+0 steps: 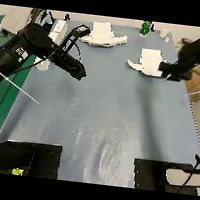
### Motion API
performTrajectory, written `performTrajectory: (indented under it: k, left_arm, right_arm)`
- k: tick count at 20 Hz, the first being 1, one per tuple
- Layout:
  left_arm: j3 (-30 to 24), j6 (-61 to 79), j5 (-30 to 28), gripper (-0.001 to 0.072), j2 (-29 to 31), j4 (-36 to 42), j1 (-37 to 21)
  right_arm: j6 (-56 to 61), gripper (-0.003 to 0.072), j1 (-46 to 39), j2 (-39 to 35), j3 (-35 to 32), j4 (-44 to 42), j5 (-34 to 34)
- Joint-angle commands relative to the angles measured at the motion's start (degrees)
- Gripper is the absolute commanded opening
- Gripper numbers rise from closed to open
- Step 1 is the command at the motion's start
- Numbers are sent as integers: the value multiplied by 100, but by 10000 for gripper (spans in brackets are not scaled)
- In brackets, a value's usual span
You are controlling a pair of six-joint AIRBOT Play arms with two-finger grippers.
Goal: Fold the box.
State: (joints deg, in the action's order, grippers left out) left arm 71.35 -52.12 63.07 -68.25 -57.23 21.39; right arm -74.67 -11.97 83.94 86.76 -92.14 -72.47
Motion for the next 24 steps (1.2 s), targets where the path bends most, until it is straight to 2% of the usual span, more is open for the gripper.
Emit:
performTrajectory:
  k: [1, 3, 4, 8, 12, 19, 21, 24]
  left_arm:
    - [0, 2, -2, 14, 2, 0, 2]
    - [0, 2, -2, 14, 2, 0, 2]
    - [0, 2, -2, 14, 2, 0, 2]
    - [0, 2, -2, 14, 2, 0, 2]
    - [0, 2, -2, 14, 2, 0, 2]
    - [0, 2, -2, 14, 2, 0, 2]
    - [0, 2, 0, 14, 2, 0, 2]
    - [0, 2, -2, 14, 2, 0, 2]
  right_arm:
    - [-981, 333, -1886, 1270, 1504, -1703, 345]
    - [-1204, 333, -2509, 2031, 1961, -2629, 592]
    - [-1231, 333, -2669, 2315, 2111, -2798, 772]
    - [-1665, 333, -2730, 3101, 2417, -2900, 1600]
    - [-1784, 333, -2549, 3860, 3047, -2983, 1696]
    - [-1904, 331, -2444, 4050, 3077, -3132, 2251]
    - [-2028, 304, -2435, 4050, 3080, -3296, 2192]
    - [-2505, 304, -2433, 4041, 3088, -3917, 1799]
